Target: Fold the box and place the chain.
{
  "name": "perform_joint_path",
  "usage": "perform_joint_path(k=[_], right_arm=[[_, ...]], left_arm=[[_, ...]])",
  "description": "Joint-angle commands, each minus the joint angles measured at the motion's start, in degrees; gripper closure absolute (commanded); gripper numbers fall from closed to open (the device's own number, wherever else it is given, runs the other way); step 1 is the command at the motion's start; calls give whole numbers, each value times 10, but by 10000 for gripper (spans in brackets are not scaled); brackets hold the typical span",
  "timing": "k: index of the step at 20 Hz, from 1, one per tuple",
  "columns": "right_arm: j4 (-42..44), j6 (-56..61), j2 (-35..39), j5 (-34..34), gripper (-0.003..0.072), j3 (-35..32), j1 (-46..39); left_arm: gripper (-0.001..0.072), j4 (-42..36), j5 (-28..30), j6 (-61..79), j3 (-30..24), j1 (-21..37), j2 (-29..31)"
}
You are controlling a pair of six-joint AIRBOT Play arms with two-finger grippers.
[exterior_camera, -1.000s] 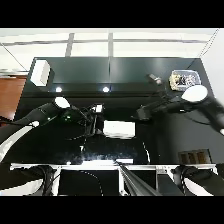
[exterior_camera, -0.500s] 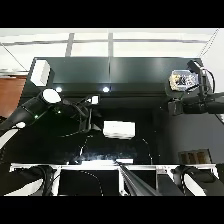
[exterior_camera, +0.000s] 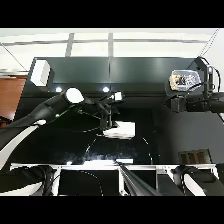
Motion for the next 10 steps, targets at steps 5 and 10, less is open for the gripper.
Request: perform_joint_path(k=[5, 10], right_arm=[[-1, -18, 1, -11, 678, 1, 0], [-1, -18, 1, -19, 678, 1, 0]], left_arm=[[13, -4, -27, -23, 36, -16, -59], [13, 12, -56, -31, 36, -16, -61]])
